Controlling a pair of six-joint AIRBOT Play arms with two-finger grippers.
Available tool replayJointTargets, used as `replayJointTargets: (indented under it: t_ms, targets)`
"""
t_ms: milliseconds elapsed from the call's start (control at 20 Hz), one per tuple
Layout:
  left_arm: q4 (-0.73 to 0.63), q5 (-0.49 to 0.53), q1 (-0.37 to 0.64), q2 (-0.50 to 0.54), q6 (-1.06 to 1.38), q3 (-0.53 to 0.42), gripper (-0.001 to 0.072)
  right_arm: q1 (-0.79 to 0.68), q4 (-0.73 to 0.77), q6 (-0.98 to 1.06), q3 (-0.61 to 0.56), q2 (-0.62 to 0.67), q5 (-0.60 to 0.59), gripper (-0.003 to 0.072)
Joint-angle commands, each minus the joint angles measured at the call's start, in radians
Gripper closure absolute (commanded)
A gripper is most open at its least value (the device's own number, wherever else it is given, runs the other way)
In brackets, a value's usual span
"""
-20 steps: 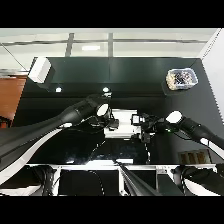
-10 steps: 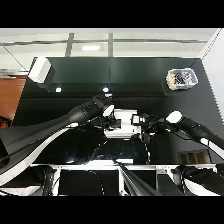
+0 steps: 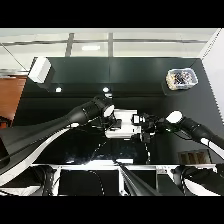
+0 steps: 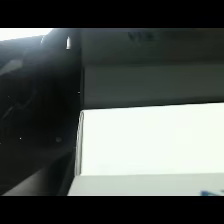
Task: Fold the box and place the chain.
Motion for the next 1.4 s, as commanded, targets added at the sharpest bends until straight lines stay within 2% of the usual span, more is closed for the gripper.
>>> replayJointTargets:
  t_ms: [0,50,100,150,200,350,450,600,750,1100,1150,1200,1250,1300,1350]
  targets:
    - [0.010,-0.002,0.001,0.000,-0.003,0.001,0.0332,0.001,0.001,0.003,0.000,-0.001,0.002,0.0270]
    - [0.010,0.001,0.001,0.000,-0.004,0.001,0.0336,0.001,0.001,0.003,0.000,-0.001,0.003,0.0270]
    - [0.010,0.001,0.001,0.000,-0.006,0.001,0.0389,0.001,0.001,0.003,0.000,-0.001,0.003,0.0269]
    - [0.010,0.000,0.001,0.000,-0.006,0.001,0.0619,0.001,0.001,0.003,0.000,-0.001,0.003,0.0270]
    - [0.009,0.000,0.001,0.000,-0.006,0.001,0.0684,0.001,0.001,0.003,0.000,-0.001,0.003,0.0269]
    - [0.010,-0.001,0.001,0.000,-0.006,0.001,0.0684,0.000,0.001,0.004,0.000,0.000,0.002,0.0267]
    - [0.013,0.002,0.001,0.000,-0.006,0.001,0.0684,0.000,-0.003,0.030,0.000,0.002,-0.008,-0.0031]
    - [0.039,0.002,0.001,0.003,-0.005,0.001,0.0684,-0.002,-0.123,0.146,0.008,0.043,0.013,-0.0031]
    - [0.047,0.008,-0.007,0.004,-0.007,0.001,0.0684,-0.009,-0.245,0.201,0.010,0.110,0.061,-0.0023]
    - [0.058,0.042,-0.014,0.004,-0.011,0.001,0.0682,-0.006,-0.199,0.149,0.010,0.124,0.064,-0.0021]
    - [0.057,0.055,-0.014,0.004,-0.011,0.001,0.0682,-0.006,-0.193,0.111,0.010,0.124,0.061,0.0088]
    - [0.054,0.063,-0.014,0.004,-0.011,0.001,0.0682,-0.006,-0.188,0.101,0.010,0.124,0.059,0.0150]
    - [0.054,0.063,-0.014,0.004,-0.011,0.001,0.0682,-0.006,-0.183,0.099,0.010,0.124,0.059,0.0154]
    - [0.054,0.063,-0.014,0.004,-0.010,0.001,0.0682,-0.006,-0.181,0.098,0.010,0.124,0.056,0.0190]
    - [0.054,0.062,-0.014,0.004,-0.009,0.001,0.0682,-0.006,-0.181,0.099,0.010,0.124,0.052,0.0286]
